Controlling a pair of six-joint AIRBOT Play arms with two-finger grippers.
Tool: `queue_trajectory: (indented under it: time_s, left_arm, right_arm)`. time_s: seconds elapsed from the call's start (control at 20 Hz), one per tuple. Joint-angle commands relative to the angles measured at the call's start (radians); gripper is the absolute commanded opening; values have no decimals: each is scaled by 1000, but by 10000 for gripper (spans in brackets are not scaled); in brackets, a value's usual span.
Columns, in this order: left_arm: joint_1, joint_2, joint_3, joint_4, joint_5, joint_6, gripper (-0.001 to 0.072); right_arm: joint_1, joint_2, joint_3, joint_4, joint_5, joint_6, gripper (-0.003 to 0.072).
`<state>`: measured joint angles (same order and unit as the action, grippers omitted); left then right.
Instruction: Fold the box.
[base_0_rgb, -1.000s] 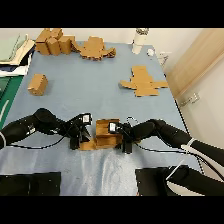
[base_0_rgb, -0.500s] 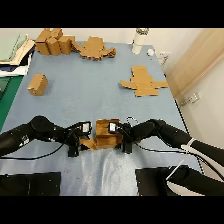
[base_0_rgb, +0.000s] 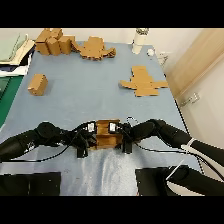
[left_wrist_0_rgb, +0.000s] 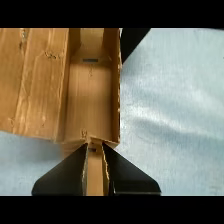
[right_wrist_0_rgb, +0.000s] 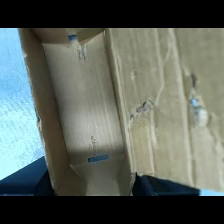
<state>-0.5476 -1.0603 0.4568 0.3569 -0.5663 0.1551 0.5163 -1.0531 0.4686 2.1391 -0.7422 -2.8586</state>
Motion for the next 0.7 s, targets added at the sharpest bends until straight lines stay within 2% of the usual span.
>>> queue_trajectory:
  time_s: [0.0, 0.1, 0.2, 0.25, 0.35, 0.4, 0.65]
  left_arm:
    - [-26, -24, -1, -113, 53, 40, 144]
    - [-26, -24, -1, -118, 95, 40, 106]
    - [-27, -24, -1, -117, 90, 40, 109]
    - [-27, -24, -1, -118, 84, 40, 149]
    - [-27, -24, -3, -119, 83, 39, 370]
    - [-26, -24, -3, -119, 77, 39, 417]
    - [-26, -24, -3, -156, 65, 39, 435]
  right_arm:
    - [0, 1, 0, 0, 0, 1, 506]
    - [0, 1, 0, 0, 0, 1, 506]
    - [0, 1, 0, 0, 0, 1, 506]
    - [0, 1, 0, 0, 0, 1, 506]
    - [0, 1, 0, 0, 0, 0, 506]
    - [1, 1, 0, 0, 0, 1, 506]
    - [0, 1, 0, 0, 0, 1, 506]
